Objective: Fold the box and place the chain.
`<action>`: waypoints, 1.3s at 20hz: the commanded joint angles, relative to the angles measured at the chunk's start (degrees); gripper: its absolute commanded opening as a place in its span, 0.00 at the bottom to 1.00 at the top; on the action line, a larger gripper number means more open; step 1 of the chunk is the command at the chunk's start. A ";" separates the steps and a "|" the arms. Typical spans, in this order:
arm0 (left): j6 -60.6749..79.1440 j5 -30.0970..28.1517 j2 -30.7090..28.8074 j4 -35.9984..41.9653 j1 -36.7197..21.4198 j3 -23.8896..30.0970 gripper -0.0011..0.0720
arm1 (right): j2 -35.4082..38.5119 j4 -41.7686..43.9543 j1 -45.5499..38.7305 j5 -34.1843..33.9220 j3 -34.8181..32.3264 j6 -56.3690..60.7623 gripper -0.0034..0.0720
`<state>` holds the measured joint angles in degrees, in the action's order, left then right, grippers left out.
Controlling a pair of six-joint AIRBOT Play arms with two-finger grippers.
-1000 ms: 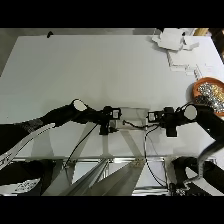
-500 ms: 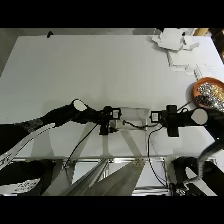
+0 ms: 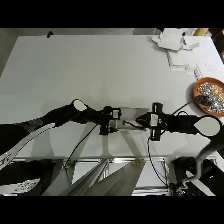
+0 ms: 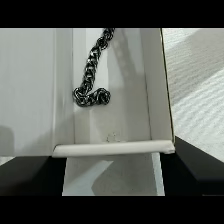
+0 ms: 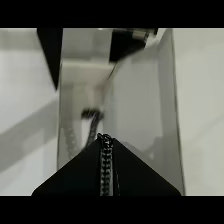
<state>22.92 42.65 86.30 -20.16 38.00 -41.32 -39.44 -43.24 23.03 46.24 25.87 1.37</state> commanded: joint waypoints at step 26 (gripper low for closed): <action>0.00 0.00 -0.02 -0.02 -0.04 0.00 0.36 | -12.04 -11.87 -20.46 8.63 0.61 -12.33 0.28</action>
<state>22.92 42.68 86.30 -20.16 38.00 -41.32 -47.53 -54.96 3.99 55.07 26.63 -9.06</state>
